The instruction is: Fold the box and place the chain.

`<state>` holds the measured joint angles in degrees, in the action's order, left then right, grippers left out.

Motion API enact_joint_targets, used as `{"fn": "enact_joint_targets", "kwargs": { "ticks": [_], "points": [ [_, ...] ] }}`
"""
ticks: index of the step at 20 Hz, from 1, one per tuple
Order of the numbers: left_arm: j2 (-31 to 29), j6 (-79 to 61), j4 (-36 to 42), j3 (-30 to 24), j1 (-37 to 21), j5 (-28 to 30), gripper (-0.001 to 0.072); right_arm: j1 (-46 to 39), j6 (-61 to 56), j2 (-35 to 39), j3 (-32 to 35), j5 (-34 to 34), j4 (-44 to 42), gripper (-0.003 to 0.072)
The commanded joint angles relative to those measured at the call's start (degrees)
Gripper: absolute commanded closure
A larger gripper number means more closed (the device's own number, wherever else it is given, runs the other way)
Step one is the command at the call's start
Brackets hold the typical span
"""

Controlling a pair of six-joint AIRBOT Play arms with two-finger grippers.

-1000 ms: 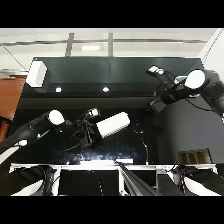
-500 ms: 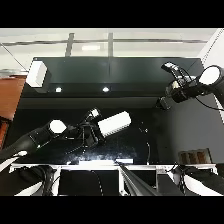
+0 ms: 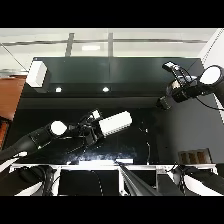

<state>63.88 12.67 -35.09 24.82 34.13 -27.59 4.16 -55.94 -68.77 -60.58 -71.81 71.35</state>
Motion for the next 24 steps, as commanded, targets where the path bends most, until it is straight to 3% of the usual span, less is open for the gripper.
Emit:
{"fn": "enact_joint_targets", "kwargs": {
  "ticks": [1, 5, 13, 15, 17, 20, 21, 24],
  "points": [
    [-0.04, -6.99, 2.71, 0.02, 0.02, 0.98, 0.0004, -0.02, 0.02, 0.04, 0.02, 0.04, -0.02, -0.0012],
    [0.33, -10.14, 7.93, 0.02, 0.02, 1.88, 0.0004, -0.02, 0.02, 0.04, 0.02, 0.04, -0.02, -0.0012],
    [1.53, -10.16, 9.07, 0.5, 0.02, 1.95, 0.0009, -0.02, 0.02, 0.04, 0.02, 0.5, 0.0, -0.0012],
    [1.66, -10.69, 9.01, 0.61, 0.0, 1.53, 0.0089, -0.02, 0.0, 0.04, 0.02, 0.5, 0.0, -0.0012],
    [1.66, -14.29, 8.98, 0.61, -0.07, 1.33, 0.0112, -0.02, 0.0, 0.04, 0.02, 0.46, 0.0, -0.0012],
    [1.66, -17.73, 8.96, 0.81, -3.56, -4.31, 0.0116, 0.0, 0.04, 0.04, 0.02, 0.44, 0.02, -0.0012],
    [1.66, -18.95, 8.96, 0.94, -5.66, -7.26, 0.0179, 0.0, 0.07, 0.04, 0.02, 0.46, 0.02, -0.0012],
    [1.66, -23.47, 8.72, 1.81, -12.0, -13.27, 0.0192, 0.0, 0.24, 0.04, 0.02, 0.48, 0.02, -0.0012]
  ]
}}
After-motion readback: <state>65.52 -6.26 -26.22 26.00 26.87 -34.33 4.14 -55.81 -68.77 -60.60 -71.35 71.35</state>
